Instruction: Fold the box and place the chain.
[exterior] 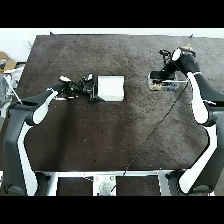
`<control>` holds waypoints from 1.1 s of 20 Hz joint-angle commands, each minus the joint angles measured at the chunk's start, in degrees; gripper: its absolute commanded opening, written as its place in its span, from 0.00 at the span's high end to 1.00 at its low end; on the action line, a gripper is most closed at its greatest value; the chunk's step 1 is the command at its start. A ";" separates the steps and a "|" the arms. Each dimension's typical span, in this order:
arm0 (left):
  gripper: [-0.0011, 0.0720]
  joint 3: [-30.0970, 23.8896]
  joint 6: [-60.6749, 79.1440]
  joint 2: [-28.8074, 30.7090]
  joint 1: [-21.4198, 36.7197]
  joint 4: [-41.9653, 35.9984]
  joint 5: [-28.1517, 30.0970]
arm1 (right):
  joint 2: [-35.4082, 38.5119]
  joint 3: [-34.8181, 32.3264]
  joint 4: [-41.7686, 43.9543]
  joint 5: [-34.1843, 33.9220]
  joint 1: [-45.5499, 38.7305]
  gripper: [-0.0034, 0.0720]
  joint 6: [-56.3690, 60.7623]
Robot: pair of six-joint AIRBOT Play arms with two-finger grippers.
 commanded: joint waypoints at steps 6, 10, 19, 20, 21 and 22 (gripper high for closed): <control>0.61 -0.02 0.02 0.02 -0.02 0.02 0.02 | -1.57 -0.04 -0.22 0.72 -0.07 0.69 -0.09; 0.61 -0.02 0.02 0.02 -0.02 0.02 0.02 | -1.57 -0.02 -3.41 0.63 -0.09 0.93 0.76; 0.61 -0.02 0.02 0.02 -0.02 0.02 0.02 | 6.32 0.11 -3.41 0.46 -0.09 0.95 -0.72; 0.61 -0.02 0.00 0.02 -0.02 0.02 0.02 | 8.44 0.11 -3.41 0.55 -0.07 0.95 -1.49; 0.61 -0.02 0.02 0.02 -0.02 0.02 0.02 | 10.93 0.11 -3.41 0.52 -0.07 0.95 -2.10; 0.61 -0.02 0.02 0.02 -0.02 0.02 0.02 | 13.46 0.11 -3.39 0.52 -0.02 0.95 -2.36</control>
